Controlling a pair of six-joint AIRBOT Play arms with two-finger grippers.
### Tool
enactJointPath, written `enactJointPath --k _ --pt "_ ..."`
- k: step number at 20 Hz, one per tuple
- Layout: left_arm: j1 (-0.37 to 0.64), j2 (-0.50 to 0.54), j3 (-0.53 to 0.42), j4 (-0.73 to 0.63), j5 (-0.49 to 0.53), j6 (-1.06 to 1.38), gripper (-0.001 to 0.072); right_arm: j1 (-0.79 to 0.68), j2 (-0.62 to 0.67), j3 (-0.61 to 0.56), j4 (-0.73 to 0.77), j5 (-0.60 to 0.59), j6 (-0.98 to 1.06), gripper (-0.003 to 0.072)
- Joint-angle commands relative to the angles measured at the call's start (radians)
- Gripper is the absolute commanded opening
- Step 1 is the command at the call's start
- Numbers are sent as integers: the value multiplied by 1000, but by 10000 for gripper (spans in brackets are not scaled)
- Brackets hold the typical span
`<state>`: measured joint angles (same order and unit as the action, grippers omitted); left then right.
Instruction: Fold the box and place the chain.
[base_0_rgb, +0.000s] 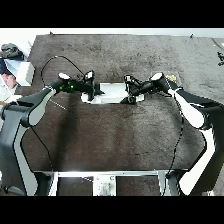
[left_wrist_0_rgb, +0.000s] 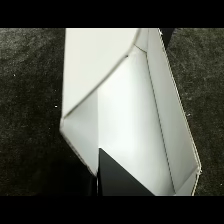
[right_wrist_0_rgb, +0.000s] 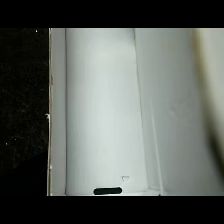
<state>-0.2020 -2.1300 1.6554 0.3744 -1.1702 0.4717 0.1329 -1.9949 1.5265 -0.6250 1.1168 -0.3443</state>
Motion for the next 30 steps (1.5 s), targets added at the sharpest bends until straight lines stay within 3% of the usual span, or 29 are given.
enactJointPath --k 1,30 --pt "0 -1 0 0 0 0 13 1 -1 0 -19 -18 1 474" --pt "-1 -1 0 -23 2 0 12 1 -1 0 -22 -18 0 473"
